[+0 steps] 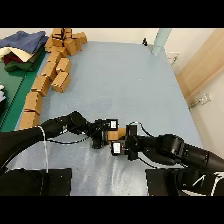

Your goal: Fold the box.

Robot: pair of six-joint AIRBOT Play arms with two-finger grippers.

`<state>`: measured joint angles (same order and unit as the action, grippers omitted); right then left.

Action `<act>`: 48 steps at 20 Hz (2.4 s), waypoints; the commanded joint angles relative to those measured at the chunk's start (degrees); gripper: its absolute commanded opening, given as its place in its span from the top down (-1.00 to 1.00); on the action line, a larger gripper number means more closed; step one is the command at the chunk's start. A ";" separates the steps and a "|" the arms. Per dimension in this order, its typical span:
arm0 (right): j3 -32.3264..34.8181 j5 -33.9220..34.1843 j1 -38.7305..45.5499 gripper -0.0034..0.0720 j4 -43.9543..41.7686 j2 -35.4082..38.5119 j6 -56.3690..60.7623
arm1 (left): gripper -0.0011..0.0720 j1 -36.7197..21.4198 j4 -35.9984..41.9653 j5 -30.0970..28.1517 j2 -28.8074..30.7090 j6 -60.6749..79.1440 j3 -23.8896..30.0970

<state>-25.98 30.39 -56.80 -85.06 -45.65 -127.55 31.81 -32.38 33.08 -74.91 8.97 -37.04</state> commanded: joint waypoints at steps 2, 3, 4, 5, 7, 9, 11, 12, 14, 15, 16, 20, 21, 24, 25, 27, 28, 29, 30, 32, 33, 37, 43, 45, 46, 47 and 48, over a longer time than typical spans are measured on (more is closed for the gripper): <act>-0.02 0.02 0.02 0.89 -0.04 -1.86 0.04 | -0.47 -0.02 0.00 -0.02 -0.04 0.00 -0.02; -0.02 0.02 0.02 0.89 -0.04 -1.90 0.02 | -0.47 -0.02 0.00 -0.02 -0.04 0.00 -0.02; -0.02 0.02 0.02 0.89 -0.02 -1.84 0.02 | -0.47 -0.02 0.00 -0.02 -0.04 0.00 -0.02; -0.02 0.00 0.02 0.89 -0.02 -1.77 0.02 | -0.47 0.00 0.00 -0.02 -0.04 0.00 -0.02; -0.02 -0.07 0.02 0.89 0.02 -1.77 0.02 | -0.47 0.00 0.00 -0.02 -0.04 0.00 -0.02; -0.04 -0.42 0.00 0.89 0.20 -0.68 0.02 | -0.47 -0.02 0.00 -0.02 -0.04 0.00 -0.02; -0.17 -0.42 0.00 0.89 0.22 1.75 0.02 | -0.47 -0.02 0.00 -0.02 -0.04 0.00 -0.02; -0.20 -0.39 0.00 0.89 0.57 3.34 0.02 | -0.47 -0.02 0.00 -0.02 -0.04 0.00 -0.02; -0.20 -0.15 0.04 0.89 1.75 6.19 0.13 | -0.47 -0.02 0.00 -0.02 -0.04 0.00 -0.02; -0.20 0.61 0.13 0.89 2.34 7.34 2.03 | -0.47 -0.02 0.00 -0.02 -0.04 0.00 -0.02; -0.20 2.21 0.50 0.89 3.15 8.20 6.86 | -0.47 -0.02 0.00 -0.02 -0.04 0.00 -0.02; -0.22 13.90 2.38 0.89 9.66 9.60 33.48 | -0.47 -0.02 0.00 -0.02 -0.04 0.00 -0.02; -0.22 17.18 3.43 0.89 11.39 9.70 41.90 | -0.47 0.00 0.00 0.00 -0.04 0.00 -0.02; -0.26 23.71 7.91 0.89 12.31 9.44 58.27 | -0.47 -0.02 0.00 -0.02 -0.04 0.00 -0.02; -0.28 23.69 9.68 0.89 12.24 9.40 61.07 | -0.47 -0.02 0.00 -0.02 -0.04 0.00 -0.02; -0.52 23.67 12.37 0.89 12.15 9.42 67.47 | -0.47 -0.02 0.00 -0.02 -0.04 0.00 -0.02; -0.61 23.67 13.11 0.89 12.11 9.42 71.10 | -0.47 -0.02 0.00 -0.04 -0.04 0.00 -0.02; -0.61 23.67 13.57 0.89 12.11 9.42 74.27 | -0.47 -0.02 0.00 -0.04 -0.04 0.00 -0.02; -0.61 23.63 13.62 0.89 12.02 9.42 76.83 | -0.47 0.00 0.00 0.02 -0.04 0.00 -0.02; -0.61 23.61 13.60 0.89 11.80 9.42 81.40 | -0.47 0.00 0.00 0.00 -0.04 0.00 -0.02; -0.61 23.58 13.60 0.89 11.85 9.42 83.30 | -0.47 0.00 0.00 0.00 -0.04 0.00 -0.02; -0.61 23.02 13.60 0.89 12.02 9.40 89.09 | -0.47 -0.13 -0.04 -0.22 0.44 -1.07 -0.28; -0.59 22.99 13.60 0.89 12.00 7.93 90.75 | -0.47 -2.19 -0.09 -2.75 5.01 -7.13 -0.26; -0.59 22.60 13.60 0.89 12.02 6.56 90.73 | -0.47 -6.23 -1.55 -2.78 6.27 -12.35 -0.26; -0.59 22.45 13.60 0.89 12.04 5.95 90.73 | -0.47 -8.94 -3.21 -2.99 6.95 -15.15 -0.26; -0.61 22.34 13.60 0.89 12.02 5.49 90.73 | -0.47 -12.35 -5.68 -3.61 7.76 -18.36 -0.26; -0.61 22.12 13.60 0.89 12.02 5.22 90.73 | -0.47 -16.00 -8.48 -4.44 8.61 -21.81 -0.28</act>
<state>-26.55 53.04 -43.20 -73.03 -39.27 -37.26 22.85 -35.46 30.22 -68.36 -3.92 -37.26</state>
